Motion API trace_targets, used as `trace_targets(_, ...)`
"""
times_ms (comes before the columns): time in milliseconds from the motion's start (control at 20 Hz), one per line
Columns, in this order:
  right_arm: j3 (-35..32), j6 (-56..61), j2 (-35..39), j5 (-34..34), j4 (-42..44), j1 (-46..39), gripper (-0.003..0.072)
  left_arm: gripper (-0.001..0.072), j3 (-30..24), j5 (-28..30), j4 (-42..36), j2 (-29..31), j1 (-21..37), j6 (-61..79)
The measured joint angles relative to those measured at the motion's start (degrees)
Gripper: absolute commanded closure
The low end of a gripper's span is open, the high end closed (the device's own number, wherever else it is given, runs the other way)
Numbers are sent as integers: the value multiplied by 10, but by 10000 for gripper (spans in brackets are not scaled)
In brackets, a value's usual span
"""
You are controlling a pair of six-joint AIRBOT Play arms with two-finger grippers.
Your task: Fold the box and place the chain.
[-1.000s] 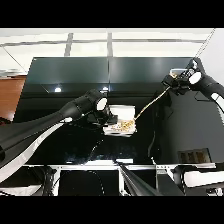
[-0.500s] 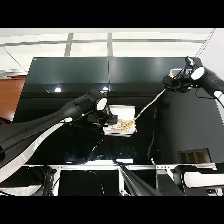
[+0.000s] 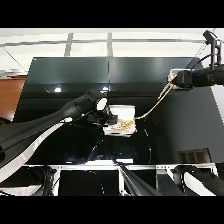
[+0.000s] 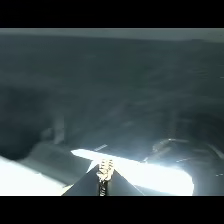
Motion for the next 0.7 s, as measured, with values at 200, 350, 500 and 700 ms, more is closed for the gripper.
trace_targets(200,0,-41,34,89,111,20,674,680,0,0,0,0,0,0)
trace_targets(350,0,-59,42,116,155,70,674,680,0,0,0,0,0,0)
trace_targets(500,-6,-67,44,106,173,137,674,680,0,0,0,0,0,0)
trace_targets(700,-31,-71,31,72,182,209,673,680,0,0,0,0,0,0)
